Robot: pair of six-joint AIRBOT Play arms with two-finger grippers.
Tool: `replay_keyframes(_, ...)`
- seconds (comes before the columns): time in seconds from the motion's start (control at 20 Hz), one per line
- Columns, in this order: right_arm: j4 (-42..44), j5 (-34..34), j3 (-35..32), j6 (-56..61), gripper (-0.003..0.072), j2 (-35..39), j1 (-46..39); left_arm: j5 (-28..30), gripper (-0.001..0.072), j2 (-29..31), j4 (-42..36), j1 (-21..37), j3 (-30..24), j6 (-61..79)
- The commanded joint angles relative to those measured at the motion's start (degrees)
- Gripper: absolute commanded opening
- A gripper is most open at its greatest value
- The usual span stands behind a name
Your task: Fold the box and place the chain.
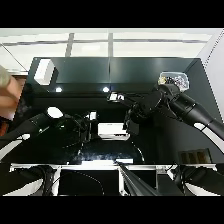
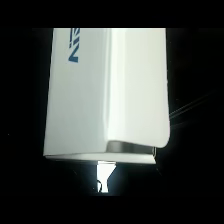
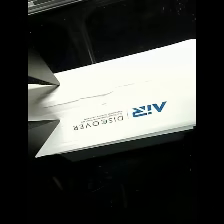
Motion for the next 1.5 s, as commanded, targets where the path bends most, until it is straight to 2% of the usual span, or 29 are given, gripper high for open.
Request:
replay_keyframes(0.0,-0.22,-0.13,0.02,0.04,0.0243,-0.02,0.09,-0.04,0.0500,-0.02,0.04,-0.02,-0.04,0.04)
replay_keyframes(0.55,-4.76,6.71,-2.36,3.76,0.0234,-0.02,3.43,-0.02,0.0500,-0.02,0.04,-0.02,-0.04,0.02)
replay_keyframes(1.05,-5.38,3.34,-2.38,4.87,0.0237,-0.02,4.22,-0.02,0.0500,-0.02,0.04,-0.02,-0.04,0.02)
replay_keyframes(1.45,-5.38,3.48,-2.49,5.75,0.0238,-0.11,4.24,-0.02,0.0500,-0.02,0.04,-0.02,-0.04,0.04)
